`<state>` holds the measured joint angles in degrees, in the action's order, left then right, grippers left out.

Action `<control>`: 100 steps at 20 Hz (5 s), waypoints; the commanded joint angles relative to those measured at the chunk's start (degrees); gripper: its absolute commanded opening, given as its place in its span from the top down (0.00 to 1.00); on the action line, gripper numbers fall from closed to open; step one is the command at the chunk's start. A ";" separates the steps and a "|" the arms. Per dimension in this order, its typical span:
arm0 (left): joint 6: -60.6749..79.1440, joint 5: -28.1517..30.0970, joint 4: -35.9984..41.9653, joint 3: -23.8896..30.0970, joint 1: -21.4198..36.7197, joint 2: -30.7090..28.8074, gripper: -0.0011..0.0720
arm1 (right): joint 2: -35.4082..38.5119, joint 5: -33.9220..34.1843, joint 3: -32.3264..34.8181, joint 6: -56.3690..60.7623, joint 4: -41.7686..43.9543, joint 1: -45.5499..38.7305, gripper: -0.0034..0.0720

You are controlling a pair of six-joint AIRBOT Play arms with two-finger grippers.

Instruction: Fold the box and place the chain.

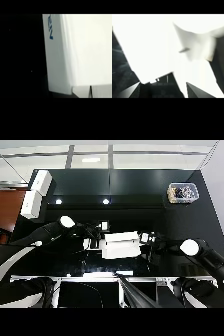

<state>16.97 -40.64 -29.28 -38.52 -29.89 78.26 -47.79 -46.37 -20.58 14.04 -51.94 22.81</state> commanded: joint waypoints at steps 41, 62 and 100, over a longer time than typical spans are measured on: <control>-0.04 -0.31 -0.09 0.00 -0.02 0.02 0.95 | -7.93 6.47 -7.32 -16.92 16.11 -0.74 0.09; -0.07 -0.31 -0.09 0.00 -0.02 0.02 0.95 | -19.63 3.48 -5.60 -33.31 24.26 -1.57 0.09; -42.56 -27.47 -31.26 -2.60 6.38 -21.92 0.46 | -19.76 4.09 -5.60 -30.56 19.93 -1.57 0.30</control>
<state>-12.45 -56.95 -53.36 -41.04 -24.38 60.90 -67.55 -42.26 -26.15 -16.47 -31.99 21.17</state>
